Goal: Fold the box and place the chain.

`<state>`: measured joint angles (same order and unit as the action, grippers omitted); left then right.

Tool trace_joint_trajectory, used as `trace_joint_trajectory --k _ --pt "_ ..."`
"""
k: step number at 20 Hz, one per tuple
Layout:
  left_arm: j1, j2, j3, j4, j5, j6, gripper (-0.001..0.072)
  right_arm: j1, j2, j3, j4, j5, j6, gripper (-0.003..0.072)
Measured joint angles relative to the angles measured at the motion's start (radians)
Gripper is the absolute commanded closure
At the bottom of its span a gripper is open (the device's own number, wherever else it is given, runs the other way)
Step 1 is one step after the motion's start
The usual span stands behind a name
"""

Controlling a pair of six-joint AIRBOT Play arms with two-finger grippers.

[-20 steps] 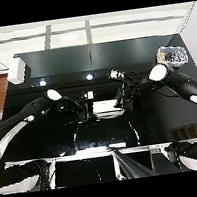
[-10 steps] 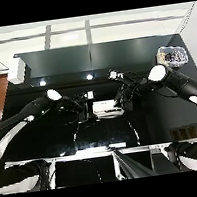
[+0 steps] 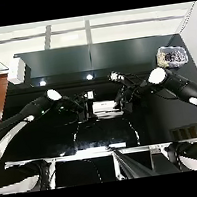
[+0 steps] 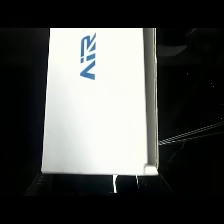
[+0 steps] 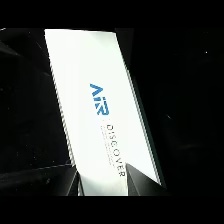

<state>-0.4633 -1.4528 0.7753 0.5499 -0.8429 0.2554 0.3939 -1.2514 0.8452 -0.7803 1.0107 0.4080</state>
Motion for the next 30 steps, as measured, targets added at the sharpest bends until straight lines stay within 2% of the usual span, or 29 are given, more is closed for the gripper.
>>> trace_joint_trajectory --k 3,5,18,25,26,27,30 --pt "0.0 0.0 0.0 0.0 0.0 0.0 0.0221 0.0 0.0 -0.002 -0.002 0.002 0.002 0.0367" --pt "0.0 0.0 0.0 0.0 0.0 0.0 0.0221 0.0 0.0 -0.003 -0.003 0.003 0.004 0.0287" --pt "0.0 0.0 0.0 0.001 0.0 0.0 0.0221 0.001 0.023 0.0 -0.039 0.027 0.015 0.0308" --pt "0.0 0.0 0.0 0.0 0.0 0.0 0.0221 -0.017 0.087 0.004 -0.027 0.08 0.136 0.0314" --pt "0.0 0.0 0.0 0.0 0.0 0.0 0.0221 -0.031 0.097 0.004 -0.025 0.085 0.191 0.056" --pt "0.0 0.0 0.0 0.0 0.0 0.0 0.0221 -0.05 0.103 0.004 -0.024 0.098 0.246 0.0677" --pt "0.0 0.0 0.0 0.0 0.001 0.0 0.022 -0.117 0.114 0.002 0.007 0.181 0.385 0.0676"
